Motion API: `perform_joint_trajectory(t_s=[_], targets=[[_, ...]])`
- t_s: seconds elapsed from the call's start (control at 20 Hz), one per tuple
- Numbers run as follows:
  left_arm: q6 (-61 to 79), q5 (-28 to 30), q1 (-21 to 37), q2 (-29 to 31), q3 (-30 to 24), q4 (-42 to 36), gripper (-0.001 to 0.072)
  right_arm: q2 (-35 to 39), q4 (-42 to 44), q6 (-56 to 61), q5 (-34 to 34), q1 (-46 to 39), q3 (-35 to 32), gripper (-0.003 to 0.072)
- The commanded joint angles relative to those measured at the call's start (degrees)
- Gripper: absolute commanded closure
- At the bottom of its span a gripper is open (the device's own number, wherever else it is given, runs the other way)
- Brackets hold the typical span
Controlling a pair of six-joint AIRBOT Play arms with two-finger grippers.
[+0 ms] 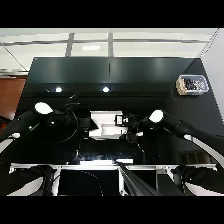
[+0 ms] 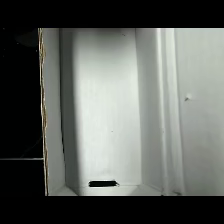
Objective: Fold the box and place the chain.
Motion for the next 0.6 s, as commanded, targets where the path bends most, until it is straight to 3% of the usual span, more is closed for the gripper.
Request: perform_joint_trajectory(t_s=[0.0,0.2,0.55], targets=[[-14.2,2.8,-6.4,0.0,3.9,11.3,0.0132,0.0,0.0,0.0,0.0,0.0,0.0,0.0462],[-20.7,2.5,-10.7,0.0,6.3,16.2,0.0132,0.0,0.0,0.0,0.0,0.0,0.0,0.0462],[-26.9,1.5,-12.0,0.0,7.1,19.9,0.0134,0.0,0.0,0.0,0.0,0.0,0.0,0.0462]])
